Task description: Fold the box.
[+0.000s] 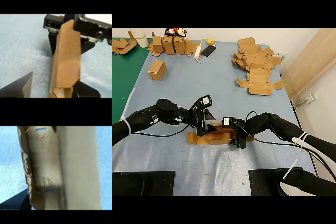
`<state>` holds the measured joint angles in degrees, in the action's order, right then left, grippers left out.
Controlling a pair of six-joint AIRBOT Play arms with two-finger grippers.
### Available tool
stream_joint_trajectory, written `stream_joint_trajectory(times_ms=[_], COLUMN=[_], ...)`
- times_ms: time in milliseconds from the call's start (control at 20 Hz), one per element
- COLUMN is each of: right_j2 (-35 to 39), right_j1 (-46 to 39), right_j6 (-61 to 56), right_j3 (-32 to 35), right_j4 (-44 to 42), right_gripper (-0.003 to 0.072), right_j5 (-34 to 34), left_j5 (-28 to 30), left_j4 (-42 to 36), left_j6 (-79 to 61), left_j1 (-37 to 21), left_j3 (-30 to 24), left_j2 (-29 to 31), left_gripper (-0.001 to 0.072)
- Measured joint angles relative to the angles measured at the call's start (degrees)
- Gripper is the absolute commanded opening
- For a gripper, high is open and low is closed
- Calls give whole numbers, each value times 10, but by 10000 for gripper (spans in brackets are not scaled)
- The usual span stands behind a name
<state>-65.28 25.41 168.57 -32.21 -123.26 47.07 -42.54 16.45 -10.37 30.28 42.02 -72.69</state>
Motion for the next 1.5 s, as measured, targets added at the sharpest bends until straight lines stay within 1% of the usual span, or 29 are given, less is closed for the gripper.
stream_joint_trajectory(times_ms=[50,200,250,300,350,450,550,650,750,900,1150,1300,1500], right_j2=[0,0,0,0,0,0,0,0,0,0,0,0,0], right_j1=[0,0,0,0,0,0,0,0,0,0,0,0,0], right_j6=[0,0,0,0,0,0,0,0,0,0,0,0,0], right_j3=[0,0,0,0,0,0,0,0,0,0,0,0,0], right_j4=[0,0,0,0,0,0,0,0,0,0,0,0,0], right_gripper=[505,505,505,505,505,505,505,505,505,505,505,505,505], right_j5=[0,1,4,6,9,12,14,16,16,17,18,18,18], left_j5=[2,-8,-19,-36,-58,-107,-145,-139,-99,-21,86,119,118], left_j4=[26,147,187,226,254,291,288,257,218,175,135,124,119], left_j6=[33,180,235,297,356,473,577,638,675,705,725,726,719], left_j1=[0,0,0,0,0,2,18,43,68,80,60,47,42], left_j3=[0,0,0,0,0,-1,-6,-10,-12,-13,-9,-1,9], left_j2=[12,66,85,105,121,143,150,148,137,115,78,58,16], left_gripper=[558,555,525,317,12,12,12,13,13,12,12,12,12])
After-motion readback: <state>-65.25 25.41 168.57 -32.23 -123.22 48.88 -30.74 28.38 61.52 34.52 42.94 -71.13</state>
